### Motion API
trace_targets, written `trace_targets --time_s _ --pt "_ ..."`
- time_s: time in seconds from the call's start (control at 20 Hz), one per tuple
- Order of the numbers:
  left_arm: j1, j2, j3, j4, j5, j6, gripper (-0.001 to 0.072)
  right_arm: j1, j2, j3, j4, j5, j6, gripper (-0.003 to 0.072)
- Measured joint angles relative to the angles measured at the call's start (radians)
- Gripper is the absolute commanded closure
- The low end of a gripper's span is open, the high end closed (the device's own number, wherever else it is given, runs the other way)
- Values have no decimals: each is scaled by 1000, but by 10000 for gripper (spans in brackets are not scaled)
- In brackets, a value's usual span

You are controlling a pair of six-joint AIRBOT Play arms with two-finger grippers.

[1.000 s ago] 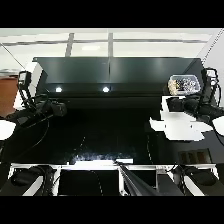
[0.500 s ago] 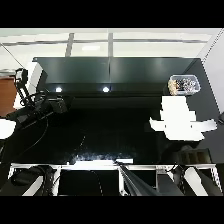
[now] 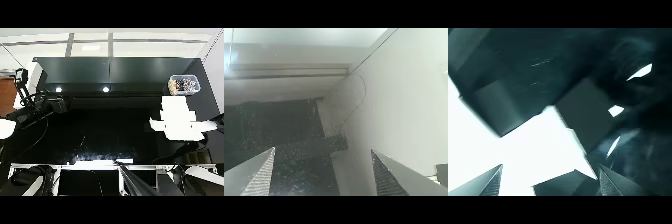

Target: Fold the box and place the chain.

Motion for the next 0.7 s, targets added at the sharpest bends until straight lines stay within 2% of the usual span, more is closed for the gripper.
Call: trace_targets --time_s 0.1,0.25,0.3,0.4,0.6,0.7 --pt "0 0 0 0 0 0 2 11 -62 63 10 65 -46 93" --pt "0 0 0 0 -1 0 2 51 -130 113 -42 115 -82 106" --pt "0 0 0 0 -1 0 2 65 -143 121 -59 122 -92 270" --pt "0 0 0 0 -1 0 2 95 -162 132 -82 127 -111 668" --pt "0 0 0 0 -1 0 2 135 -176 140 -91 157 -142 661" --pt "0 0 0 0 -3 0 3 149 -175 139 -40 186 -152 661"
